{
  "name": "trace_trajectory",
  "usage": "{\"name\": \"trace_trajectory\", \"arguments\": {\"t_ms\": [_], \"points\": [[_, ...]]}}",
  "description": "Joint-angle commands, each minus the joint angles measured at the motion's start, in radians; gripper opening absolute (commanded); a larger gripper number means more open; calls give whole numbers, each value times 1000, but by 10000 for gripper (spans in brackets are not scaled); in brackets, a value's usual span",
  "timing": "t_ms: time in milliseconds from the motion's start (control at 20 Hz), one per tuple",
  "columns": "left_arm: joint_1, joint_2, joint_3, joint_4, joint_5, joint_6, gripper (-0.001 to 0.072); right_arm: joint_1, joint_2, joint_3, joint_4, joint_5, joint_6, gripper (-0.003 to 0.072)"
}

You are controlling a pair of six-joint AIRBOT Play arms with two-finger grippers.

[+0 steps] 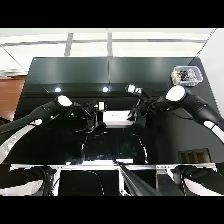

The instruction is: Fold the box and place the chain.

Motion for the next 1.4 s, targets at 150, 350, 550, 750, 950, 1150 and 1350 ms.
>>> {"name": "trace_trajectory", "arguments": {"t_ms": [150,350,550,750,950,1150,1350], "points": [[-1,-1,0,0,2,1,390,-111,35,0,48,195,423,11],[-1,-1,0,0,5,1,390,-114,14,-100,294,145,418,3],[-1,-1,0,0,7,0,390,-111,-90,-115,493,48,418,6],[-1,-1,0,0,7,0,390,-111,-166,-115,490,37,419,11],[-1,-1,0,0,7,0,390,-111,-192,-116,421,-9,445,11],[-1,-1,0,0,7,0,390,-111,-198,-116,299,-30,512,11],[-1,-1,0,0,7,0,390,-111,-197,-116,288,-54,513,11]]}}
